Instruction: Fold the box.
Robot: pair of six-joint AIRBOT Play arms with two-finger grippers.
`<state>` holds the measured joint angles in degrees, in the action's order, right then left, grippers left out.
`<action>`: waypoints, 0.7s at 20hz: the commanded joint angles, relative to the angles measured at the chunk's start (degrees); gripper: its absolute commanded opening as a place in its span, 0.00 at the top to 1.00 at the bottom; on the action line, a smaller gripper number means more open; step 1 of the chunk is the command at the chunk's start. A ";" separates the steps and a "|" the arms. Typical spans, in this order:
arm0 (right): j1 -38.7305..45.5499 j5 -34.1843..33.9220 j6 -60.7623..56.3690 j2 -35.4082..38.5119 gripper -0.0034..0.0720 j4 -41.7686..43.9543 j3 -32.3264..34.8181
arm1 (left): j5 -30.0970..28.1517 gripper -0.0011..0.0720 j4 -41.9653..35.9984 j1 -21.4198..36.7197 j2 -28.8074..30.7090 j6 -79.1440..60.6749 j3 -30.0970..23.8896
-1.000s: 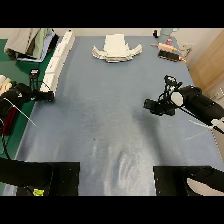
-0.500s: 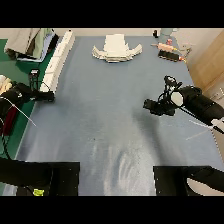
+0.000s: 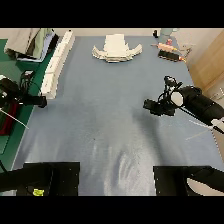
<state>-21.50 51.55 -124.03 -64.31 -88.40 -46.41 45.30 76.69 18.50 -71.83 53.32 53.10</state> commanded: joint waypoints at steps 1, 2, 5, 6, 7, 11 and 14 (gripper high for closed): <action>-0.04 -0.07 1.64 -0.02 0.95 -0.09 0.00 | 10.71 0.03 5.60 0.72 6.01 5.25 0.07; -0.04 -0.11 2.16 -0.02 0.95 -0.09 0.00 | 12.31 0.03 4.50 0.20 7.54 6.71 0.07; -0.04 -1.33 2.56 -0.02 0.95 -0.04 -0.07 | 16.94 0.96 -1.40 -5.09 10.32 6.78 1.11; -0.04 -2.08 3.82 -0.02 0.95 0.02 -0.28 | 18.40 0.96 -2.29 -8.79 10.19 6.29 2.49; -0.04 -2.19 5.01 -0.20 0.95 0.42 -0.92 | 18.60 0.96 -2.27 -13.00 9.88 6.99 3.89; -0.04 -0.39 10.49 -3.63 0.95 2.84 -7.15 | 16.17 0.96 -1.73 -28.26 4.07 16.90 12.83; -0.50 2.21 14.53 -7.78 0.95 5.79 -12.81 | 18.12 0.96 -2.14 -32.74 -4.11 24.24 19.54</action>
<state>-21.65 51.62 -113.82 -69.08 -85.27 -54.83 61.89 74.96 -8.64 -70.37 70.04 67.13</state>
